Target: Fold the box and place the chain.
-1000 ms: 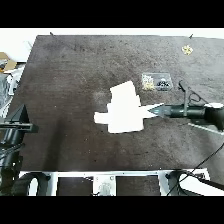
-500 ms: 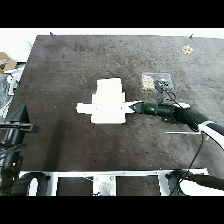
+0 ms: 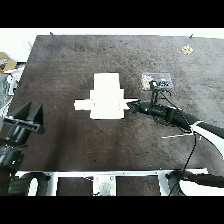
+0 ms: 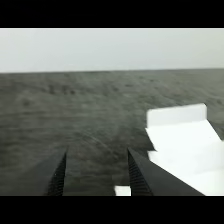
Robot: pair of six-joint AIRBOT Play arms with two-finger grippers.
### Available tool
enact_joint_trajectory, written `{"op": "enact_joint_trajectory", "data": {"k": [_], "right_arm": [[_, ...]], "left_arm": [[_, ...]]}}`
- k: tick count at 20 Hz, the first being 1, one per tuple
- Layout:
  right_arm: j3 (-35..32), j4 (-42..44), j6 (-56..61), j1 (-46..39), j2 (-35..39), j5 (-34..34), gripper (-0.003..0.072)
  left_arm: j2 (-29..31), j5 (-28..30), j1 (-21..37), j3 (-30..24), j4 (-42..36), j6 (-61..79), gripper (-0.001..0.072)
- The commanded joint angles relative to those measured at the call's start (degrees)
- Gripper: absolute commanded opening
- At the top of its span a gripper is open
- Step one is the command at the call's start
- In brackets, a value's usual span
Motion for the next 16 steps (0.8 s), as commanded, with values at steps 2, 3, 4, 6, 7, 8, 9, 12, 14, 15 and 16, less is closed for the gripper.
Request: {"op": "enact_joint_trajectory", "data": {"k": [2, 3, 4, 6, 7, 8, 9, 12, 14, 15, 16], "right_arm": [[-0.9, 5.8, -7.6, 0.2, -0.1, 0.9, 0.0], [-1.0, 5.8, -7.7, 0.2, -0.3, 0.9, 0.0], [-1.0, 5.9, -7.7, 0.2, -0.3, 0.9, 0.0], [-0.9, 5.9, -7.8, 0.2, -0.3, 0.9, 0.0], [-0.9, 5.8, -7.8, 0.2, -0.3, 0.9, 0.0], [-0.9, 5.9, -7.8, 0.2, -0.3, 0.9, 0.0], [-0.9, 5.8, -7.9, 0.2, -0.3, 0.9, 0.0], [-0.9, 5.9, -7.9, 0.2, -0.3, 0.9, 0.0], [-0.9, 5.9, -7.9, 0.2, -0.3, 0.8, 0.0], [-0.9, 5.9, -7.9, 0.2, -0.3, 0.7, 0.0], [-0.9, 5.9, -7.9, 0.2, -0.3, 0.7, 0.0]], "left_arm": [[-20.2, -12.7, 0.0, 10.1, 0.0, 1.9, 0.0409], [-26.4, -15.4, 0.0, 13.5, 0.0, 1.9, 0.0409], [-32.2, -18.4, 0.0, 16.9, 0.4, 1.9, 0.0408], [-44.2, -25.2, 0.0, 24.5, 2.1, 1.9, 0.0408], [-49.9, -28.5, 0.0, 28.5, 2.8, 1.8, 0.0408], [-56.0, -31.9, 0.0, 33.3, 4.2, 1.4, 0.0408], [-61.4, -34.5, -0.3, 38.1, 5.7, 0.1, 0.0408], [-76.8, -37.8, -4.8, 55.5, 17.7, -8.7, 0.0408], [-85.9, -39.1, -8.4, 67.9, 28.2, -16.4, 0.0408], [-90.1, -40.4, -9.4, 73.7, 31.2, -19.6, 0.0408], [-94.5, -42.3, -9.8, 79.6, 32.2, -21.8, 0.0408]]}}
